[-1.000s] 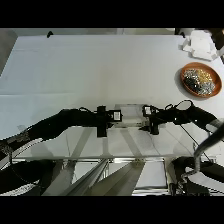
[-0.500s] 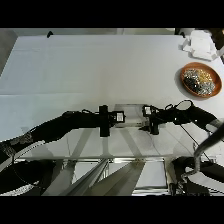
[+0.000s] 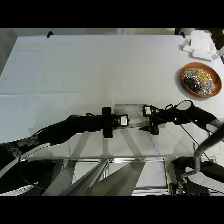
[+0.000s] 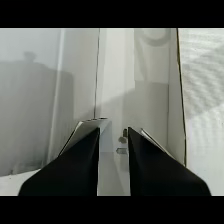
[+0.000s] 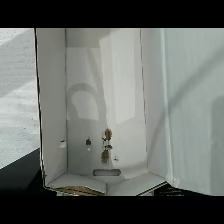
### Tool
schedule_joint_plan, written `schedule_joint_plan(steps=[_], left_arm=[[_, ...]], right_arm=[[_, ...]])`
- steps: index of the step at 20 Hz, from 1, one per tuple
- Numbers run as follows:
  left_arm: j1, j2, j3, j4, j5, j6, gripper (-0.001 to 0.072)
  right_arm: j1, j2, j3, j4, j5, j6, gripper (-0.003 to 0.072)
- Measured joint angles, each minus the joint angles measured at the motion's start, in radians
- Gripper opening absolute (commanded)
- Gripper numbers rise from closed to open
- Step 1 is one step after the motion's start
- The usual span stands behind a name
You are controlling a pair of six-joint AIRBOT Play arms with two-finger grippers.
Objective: Fold the box and place the chain.
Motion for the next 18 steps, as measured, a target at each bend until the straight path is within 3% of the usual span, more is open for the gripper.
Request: schedule_joint_plan(steps=[2,3,8,9,10,12,18], left_arm=[[-0.003,-0.002,0.000,0.000,-0.003,0.000,0.0335],[-0.004,-0.003,0.000,-0.001,-0.002,0.000,0.0353],[-0.006,-0.004,0.000,0.000,-0.006,0.000,0.0354],[-0.006,-0.004,0.000,0.000,-0.006,0.000,0.0342],[-0.006,-0.004,0.000,0.000,-0.006,0.000,0.0271],[0.002,0.005,0.000,0.003,0.000,0.000,0.0020],[0.137,0.146,0.000,0.009,0.210,-0.094,0.0001]], right_arm=[[0.000,0.000,0.000,0.000,0.000,0.000,0.0437],[0.000,0.000,0.000,0.000,0.000,0.000,0.0437],[0.000,0.000,0.000,0.000,0.000,0.000,0.0437],[0.000,0.000,0.000,0.000,0.000,0.000,0.0437],[0.000,0.000,0.000,0.000,0.000,0.000,0.0437],[0.000,0.000,0.000,0.000,0.000,0.000,0.0437],[0.000,0.000,0.000,0.000,0.000,0.000,0.0437]])
